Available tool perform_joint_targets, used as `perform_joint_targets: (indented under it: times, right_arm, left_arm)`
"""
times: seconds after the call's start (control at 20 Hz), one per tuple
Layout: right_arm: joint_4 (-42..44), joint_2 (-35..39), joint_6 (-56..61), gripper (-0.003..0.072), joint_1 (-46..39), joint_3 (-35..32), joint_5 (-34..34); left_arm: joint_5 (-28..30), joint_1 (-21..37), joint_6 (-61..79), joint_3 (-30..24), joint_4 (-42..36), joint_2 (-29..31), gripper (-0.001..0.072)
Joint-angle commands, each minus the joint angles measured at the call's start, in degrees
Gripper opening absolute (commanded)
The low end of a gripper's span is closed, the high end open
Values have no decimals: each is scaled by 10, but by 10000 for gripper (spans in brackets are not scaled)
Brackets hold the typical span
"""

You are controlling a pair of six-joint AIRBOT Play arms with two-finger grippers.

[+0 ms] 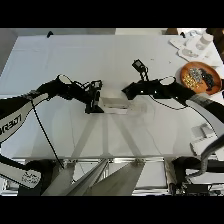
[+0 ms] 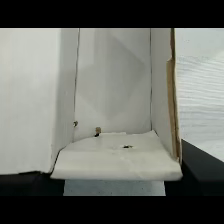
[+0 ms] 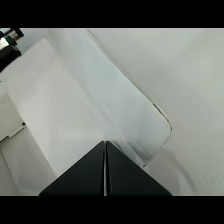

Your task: Fold the box and place the chain.

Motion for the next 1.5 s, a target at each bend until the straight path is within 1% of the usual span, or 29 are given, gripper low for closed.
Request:
perform_joint_targets:
  times: [0.0, 0.1, 0.15, 0.2, 0.25, 0.3, 0.35, 0.45, 0.6, 0.75, 0.9, 1.0, 1.2, 1.35, 1.45]
  right_arm:
    - [-34, 48, -11, 3, -5, 4, 56]
    - [-115, 103, -10, 3, -16, 4, 102]
    - [-169, 129, -9, 8, -20, 4, 124]
    - [-221, 153, -9, 26, -25, 4, 145]
    - [-259, 170, -9, 126, -31, 3, 160]
    - [-287, 182, -9, 257, -38, 3, 172]
    - [-298, 185, -12, 342, -47, -1, 179]
    - [-314, 183, -56, 342, -57, -19, 179]
    - [-301, 166, -207, 342, -56, -65, 157]
    - [-248, 124, -238, 340, -55, -72, 133]
    - [-185, 86, -301, 340, -44, -72, 130]
    - [-180, 69, -312, 337, -32, -72, 128]
    - [-162, 59, -312, 332, -17, -72, 103]
    - [-152, 59, -312, 257, -12, -72, 91]
    - [-151, 59, -312, 178, -12, -72, 87]
  left_arm:
    - [0, 0, 0, 0, 0, 0, 336]
    - [0, 0, 0, 0, 0, 0, 336]
    - [0, 0, 0, 0, 0, 0, 336]
    - [0, 0, 0, 0, 0, 0, 336]
    - [0, 0, 0, 0, 0, 0, 336]
    - [0, 0, 0, 0, 0, 0, 336]
    - [0, 0, 0, 0, 0, 0, 336]
    - [0, 0, 0, 0, 0, 0, 336]
    - [0, 0, 0, 0, 0, 0, 336]
    - [0, 0, 0, 0, 0, 0, 336]
    - [0, 0, 0, 0, 0, 0, 336]
    - [0, 0, 0, 0, 0, 0, 336]
    - [0, 0, 0, 0, 0, 0, 336]
    - [0, 0, 0, 0, 0, 0, 336]
    - [0, 0, 0, 0, 0, 0, 336]
